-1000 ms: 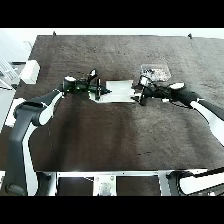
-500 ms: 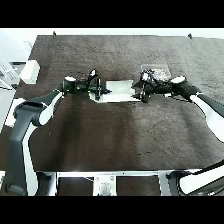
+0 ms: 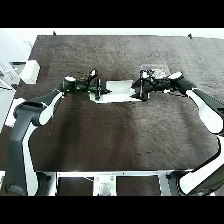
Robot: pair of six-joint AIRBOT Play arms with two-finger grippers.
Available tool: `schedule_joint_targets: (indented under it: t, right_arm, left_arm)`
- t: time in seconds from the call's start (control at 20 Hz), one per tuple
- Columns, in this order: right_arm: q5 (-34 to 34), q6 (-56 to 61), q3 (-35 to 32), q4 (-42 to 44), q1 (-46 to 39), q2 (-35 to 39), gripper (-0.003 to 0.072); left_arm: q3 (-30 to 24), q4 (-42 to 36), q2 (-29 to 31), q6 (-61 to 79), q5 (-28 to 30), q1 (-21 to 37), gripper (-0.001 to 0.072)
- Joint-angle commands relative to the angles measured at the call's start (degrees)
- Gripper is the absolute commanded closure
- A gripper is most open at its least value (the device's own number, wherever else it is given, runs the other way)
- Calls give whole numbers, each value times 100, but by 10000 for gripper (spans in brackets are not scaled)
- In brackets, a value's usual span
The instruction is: Fold the box and place the chain.
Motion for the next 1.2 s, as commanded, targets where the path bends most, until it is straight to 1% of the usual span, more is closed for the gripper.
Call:
schedule_joint_targets:
  t: [0.0, 0.1, 0.4, 0.55, 0.7, 0.9, 1.15]
  right_arm:
    - [479, 44, 236, -24, -96, -205, 81]
    - [573, -7, 310, -15, -116, -304, 55]
    - [776, -413, 367, 273, -114, -560, 54]
    - [1128, -466, 540, 457, -116, -706, 53]
    - [1290, -501, 717, 503, -114, -883, 53]
    - [1421, -555, 846, 557, -114, -1036, 53]
    - [1443, -713, 850, 540, -109, -1132, 52]
  left_arm:
    - [2, 0, 2, 2, 0, 4, 688]
    - [2, 0, 2, 2, -2, 4, 687]
    - [2, 0, 2, 2, 0, 4, 688]
    - [2, 0, 2, 2, -2, 4, 688]
    - [2, 0, 2, 2, 0, 4, 687]
    - [2, 0, 2, 2, -4, 4, 688]
    - [2, 0, 2, 2, -2, 4, 688]
